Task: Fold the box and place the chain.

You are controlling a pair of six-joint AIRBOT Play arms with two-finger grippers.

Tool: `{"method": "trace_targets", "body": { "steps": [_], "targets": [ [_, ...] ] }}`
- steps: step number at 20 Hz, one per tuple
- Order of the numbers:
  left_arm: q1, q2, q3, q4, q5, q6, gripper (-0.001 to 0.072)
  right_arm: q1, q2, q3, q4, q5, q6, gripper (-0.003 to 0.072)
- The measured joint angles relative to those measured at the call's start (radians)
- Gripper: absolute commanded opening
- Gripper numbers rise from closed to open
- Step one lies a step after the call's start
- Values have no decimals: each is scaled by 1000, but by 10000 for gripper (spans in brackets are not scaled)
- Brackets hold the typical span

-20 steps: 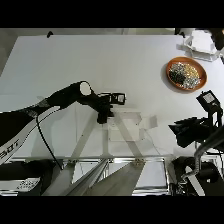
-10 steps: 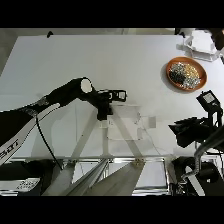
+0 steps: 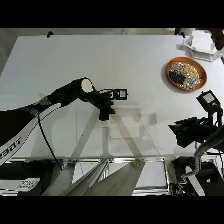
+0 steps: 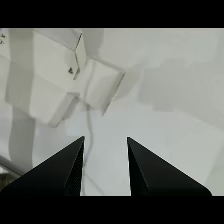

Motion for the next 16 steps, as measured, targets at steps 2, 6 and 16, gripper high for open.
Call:
{"method": "trace_targets", "body": {
  "steps": [2, 6, 16],
  "targets": [
    [0, -5, 0, -2, 1, 3, 7, 0, 0, 0, 0, 0, 0, 302],
    [0, -9, 1, -4, 4, 21, 7, 0, 0, 0, 0, 0, 0, 302],
    [0, -11, 1, -4, 5, 32, 6, 0, 0, 0, 0, 0, 0, 302]
  ]
}}
